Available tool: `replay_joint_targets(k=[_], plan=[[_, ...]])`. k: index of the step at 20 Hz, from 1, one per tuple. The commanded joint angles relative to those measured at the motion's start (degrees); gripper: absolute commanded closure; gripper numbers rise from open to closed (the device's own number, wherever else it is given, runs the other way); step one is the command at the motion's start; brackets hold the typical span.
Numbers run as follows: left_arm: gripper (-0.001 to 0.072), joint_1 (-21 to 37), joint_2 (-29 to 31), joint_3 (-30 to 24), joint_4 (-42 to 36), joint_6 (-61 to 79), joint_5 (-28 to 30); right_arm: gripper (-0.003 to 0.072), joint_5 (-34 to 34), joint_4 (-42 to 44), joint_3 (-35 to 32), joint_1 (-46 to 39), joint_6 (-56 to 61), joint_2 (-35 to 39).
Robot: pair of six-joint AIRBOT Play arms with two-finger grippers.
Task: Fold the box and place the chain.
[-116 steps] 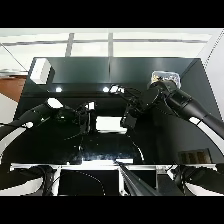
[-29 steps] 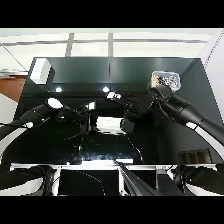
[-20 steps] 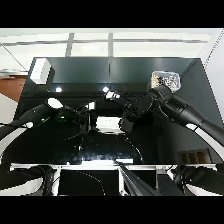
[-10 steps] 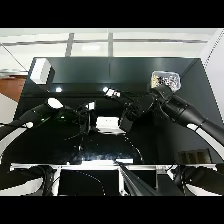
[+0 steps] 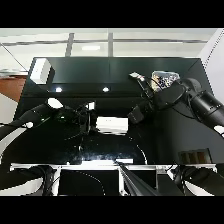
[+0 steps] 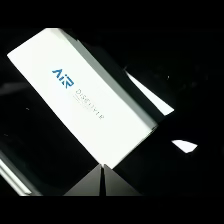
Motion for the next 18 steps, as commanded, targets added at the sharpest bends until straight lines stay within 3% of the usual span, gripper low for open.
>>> replay_joint_targets(k=[1, 4, 10, 18], plan=[[0.0248, 0.02, -0.02, 0.07, 0.00, -0.02, 0.04, 0.0666, 12.11, 11.54, -5.97, -0.02, 15.82, 1.22], [0.0248, 0.02, -0.02, 0.07, 0.00, -0.02, 0.04, 0.0665, 20.94, 20.02, -6.64, 3.48, 15.96, -1.81], [0.0248, 0.02, -0.02, 0.07, 0.00, -0.02, 0.02, 0.0665, 17.35, 19.43, -6.67, 6.01, 16.15, -7.89], [0.0248, 0.02, -0.02, 0.07, 0.00, -0.02, 0.02, 0.0664, 17.09, 18.80, -10.08, 6.01, 16.35, -8.37]])
